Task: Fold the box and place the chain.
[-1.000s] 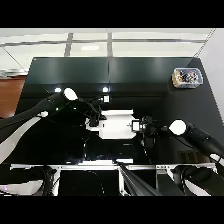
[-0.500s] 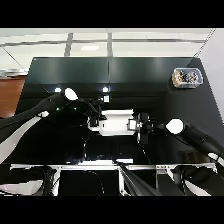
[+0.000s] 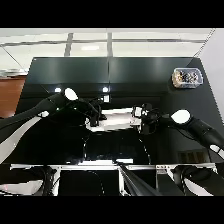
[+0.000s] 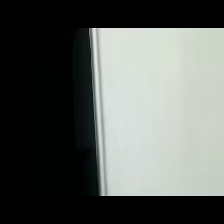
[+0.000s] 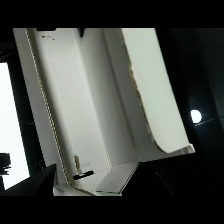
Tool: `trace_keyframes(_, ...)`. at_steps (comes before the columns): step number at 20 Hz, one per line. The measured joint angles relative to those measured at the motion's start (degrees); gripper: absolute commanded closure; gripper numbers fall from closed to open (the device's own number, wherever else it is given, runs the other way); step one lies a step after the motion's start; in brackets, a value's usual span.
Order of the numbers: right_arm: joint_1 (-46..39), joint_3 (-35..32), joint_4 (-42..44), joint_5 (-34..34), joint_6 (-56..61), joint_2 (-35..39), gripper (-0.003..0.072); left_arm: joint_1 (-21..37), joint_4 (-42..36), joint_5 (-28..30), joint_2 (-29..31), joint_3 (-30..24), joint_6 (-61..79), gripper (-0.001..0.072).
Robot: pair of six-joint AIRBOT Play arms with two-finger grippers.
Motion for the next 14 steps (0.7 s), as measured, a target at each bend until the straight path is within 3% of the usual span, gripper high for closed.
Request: trace_keyframes(14,-3.6,0.4,10.2,7.0,-9.5,-3.1,-0.0014,-0.1,0.3,-1.2,0.3,0.2,0.0,0.0683)
